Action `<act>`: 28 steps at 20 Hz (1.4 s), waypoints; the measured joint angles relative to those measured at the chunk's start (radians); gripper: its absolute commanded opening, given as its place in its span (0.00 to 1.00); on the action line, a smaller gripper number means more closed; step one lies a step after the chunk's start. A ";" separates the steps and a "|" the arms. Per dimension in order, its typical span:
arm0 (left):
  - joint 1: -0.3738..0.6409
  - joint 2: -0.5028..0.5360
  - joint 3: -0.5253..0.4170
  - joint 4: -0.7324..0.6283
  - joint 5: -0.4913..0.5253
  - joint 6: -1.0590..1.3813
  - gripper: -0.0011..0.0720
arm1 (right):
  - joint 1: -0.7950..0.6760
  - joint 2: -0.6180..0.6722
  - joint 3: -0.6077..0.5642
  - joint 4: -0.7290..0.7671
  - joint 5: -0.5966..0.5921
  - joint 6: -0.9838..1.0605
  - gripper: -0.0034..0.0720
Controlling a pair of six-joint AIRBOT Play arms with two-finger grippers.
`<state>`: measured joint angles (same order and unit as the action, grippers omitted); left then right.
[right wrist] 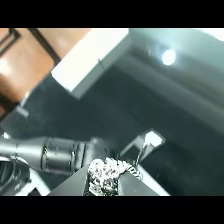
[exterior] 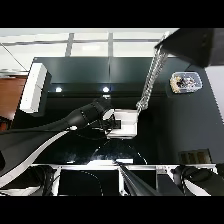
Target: Fold the box and place the chain.
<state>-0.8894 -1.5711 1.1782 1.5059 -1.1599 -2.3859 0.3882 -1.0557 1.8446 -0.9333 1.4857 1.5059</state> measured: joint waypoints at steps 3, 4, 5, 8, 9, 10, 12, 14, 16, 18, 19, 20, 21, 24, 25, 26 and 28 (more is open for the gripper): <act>0.000 0.000 0.000 0.000 0.000 0.000 0.05 | 0.010 -0.001 -0.119 0.019 -0.023 -0.008 0.05; 0.000 0.000 0.000 0.000 0.000 0.000 0.05 | 0.013 -0.001 -0.163 0.030 -0.032 -0.013 0.05; 0.000 0.000 0.000 0.000 0.000 0.000 0.05 | 0.014 -0.001 -0.201 0.037 -0.039 -0.018 0.05; 0.000 0.000 0.000 0.000 0.000 0.000 0.05 | 0.017 -0.001 -0.309 0.053 -0.058 -0.033 0.05; 0.000 0.000 0.000 0.000 0.000 0.000 0.05 | 0.018 -0.001 -0.343 0.051 -0.061 -0.037 0.05; 0.000 0.000 0.000 0.000 0.000 0.000 0.05 | 0.018 -0.001 -0.380 0.051 -0.065 -0.040 0.05; 0.000 0.000 0.000 0.000 0.000 0.000 0.05 | 0.018 -0.001 -0.452 0.046 -0.074 -0.048 0.05; 0.000 0.000 0.000 0.000 0.000 0.000 0.05 | 0.018 -0.001 -0.520 0.031 -0.079 -0.055 0.05; 0.000 0.000 0.000 0.000 0.000 0.000 0.05 | 0.018 -0.001 -0.581 0.008 -0.085 -0.060 0.05; 0.000 0.000 0.000 0.000 0.000 0.000 0.05 | 0.018 0.001 -0.632 -0.006 -0.093 -0.068 0.05; 0.000 0.000 0.000 0.000 0.000 0.000 0.05 | 0.018 0.000 -0.654 -0.014 -0.095 -0.074 0.06; 0.000 0.000 0.000 0.000 0.000 0.000 0.05 | 0.018 0.001 -0.670 -0.016 -0.106 -0.078 0.06; 0.000 0.000 0.000 0.000 0.000 0.000 0.05 | 0.018 0.001 -0.683 -0.018 -0.113 -0.082 0.14; 0.000 0.000 0.000 0.000 0.000 0.000 0.05 | 0.016 0.002 -0.705 -0.024 -0.132 -0.091 0.52; 0.000 0.000 0.000 0.000 0.000 0.000 0.05 | 0.011 0.005 -0.709 -0.026 -0.130 -0.092 0.52; 0.000 0.000 0.000 0.000 -0.001 -0.002 0.05 | 0.000 0.013 -0.711 -0.027 -0.121 -0.093 0.52; 0.000 0.000 0.000 0.000 0.000 -0.001 0.05 | -0.052 0.053 -0.719 -0.063 -0.109 -0.099 0.52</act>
<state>-0.8894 -1.5711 1.1782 1.5063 -1.1603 -2.3871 0.3359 -1.0031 1.1255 -0.9966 1.3762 1.4067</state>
